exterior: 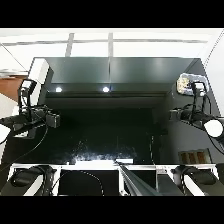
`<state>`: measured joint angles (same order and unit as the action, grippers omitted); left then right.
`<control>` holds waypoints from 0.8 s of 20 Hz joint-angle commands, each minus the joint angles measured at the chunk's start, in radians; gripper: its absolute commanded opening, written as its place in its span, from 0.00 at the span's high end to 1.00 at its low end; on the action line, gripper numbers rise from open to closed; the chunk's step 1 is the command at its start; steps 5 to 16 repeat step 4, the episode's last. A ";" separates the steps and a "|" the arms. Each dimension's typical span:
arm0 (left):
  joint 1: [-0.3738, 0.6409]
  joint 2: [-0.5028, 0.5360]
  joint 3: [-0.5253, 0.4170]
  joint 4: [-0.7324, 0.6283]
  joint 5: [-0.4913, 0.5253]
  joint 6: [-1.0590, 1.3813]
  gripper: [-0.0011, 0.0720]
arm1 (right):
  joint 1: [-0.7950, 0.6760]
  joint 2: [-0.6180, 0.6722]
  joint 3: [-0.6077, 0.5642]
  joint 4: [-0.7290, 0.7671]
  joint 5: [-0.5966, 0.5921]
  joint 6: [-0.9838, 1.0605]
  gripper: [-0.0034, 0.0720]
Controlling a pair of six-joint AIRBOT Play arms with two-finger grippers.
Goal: Fold the box and place the chain.
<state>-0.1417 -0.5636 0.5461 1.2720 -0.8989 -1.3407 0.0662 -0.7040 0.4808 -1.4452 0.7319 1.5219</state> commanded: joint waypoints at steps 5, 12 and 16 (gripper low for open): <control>-0.001 0.002 -0.002 0.002 0.002 -0.002 0.94 | 0.000 0.001 -0.001 -0.006 -0.003 0.004 0.90; -0.001 0.002 -0.002 0.002 0.002 -0.002 0.94 | 0.000 0.001 -0.001 -0.006 -0.003 0.004 0.90; -0.001 0.002 -0.002 0.002 0.002 -0.002 0.94 | 0.000 0.001 -0.001 -0.006 -0.003 0.004 0.90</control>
